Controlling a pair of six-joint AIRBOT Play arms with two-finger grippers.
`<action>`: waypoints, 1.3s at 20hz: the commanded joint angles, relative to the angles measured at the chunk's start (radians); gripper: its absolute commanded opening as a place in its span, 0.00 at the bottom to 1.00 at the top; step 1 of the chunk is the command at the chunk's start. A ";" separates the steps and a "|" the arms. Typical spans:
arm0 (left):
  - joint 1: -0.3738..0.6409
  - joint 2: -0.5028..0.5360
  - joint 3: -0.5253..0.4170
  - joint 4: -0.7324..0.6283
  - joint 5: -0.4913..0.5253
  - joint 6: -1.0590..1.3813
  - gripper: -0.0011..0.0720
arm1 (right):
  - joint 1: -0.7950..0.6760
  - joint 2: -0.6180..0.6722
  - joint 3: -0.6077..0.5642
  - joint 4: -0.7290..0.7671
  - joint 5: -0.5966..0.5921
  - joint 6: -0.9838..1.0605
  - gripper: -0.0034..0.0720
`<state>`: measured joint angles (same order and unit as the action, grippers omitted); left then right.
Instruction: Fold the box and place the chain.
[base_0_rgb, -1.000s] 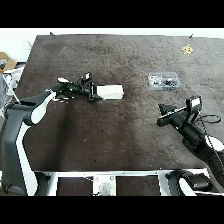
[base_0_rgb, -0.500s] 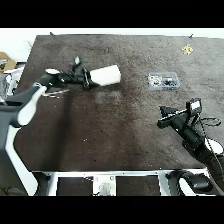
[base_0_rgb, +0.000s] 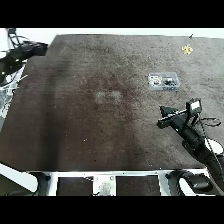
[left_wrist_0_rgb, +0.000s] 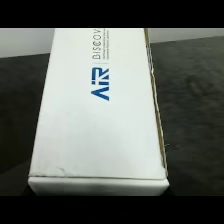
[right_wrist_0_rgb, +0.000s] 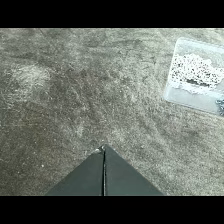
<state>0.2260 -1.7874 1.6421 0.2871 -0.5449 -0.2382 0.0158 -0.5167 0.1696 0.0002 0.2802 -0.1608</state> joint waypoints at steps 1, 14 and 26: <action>0.092 0.004 0.000 0.275 0.118 -0.300 0.03 | 0.000 0.000 -0.002 0.000 0.000 0.001 0.04; 0.158 -0.183 -0.002 0.401 0.086 -0.329 0.03 | 0.000 0.000 -0.006 0.000 0.003 0.001 0.04; 0.158 -0.261 -0.001 0.414 0.156 -0.275 0.07 | 0.000 0.000 -0.057 0.001 0.003 0.009 0.04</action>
<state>0.3836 -2.0415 1.6402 0.6945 -0.4122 -0.5278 0.0158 -0.5167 0.1318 0.0010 0.2832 -0.1558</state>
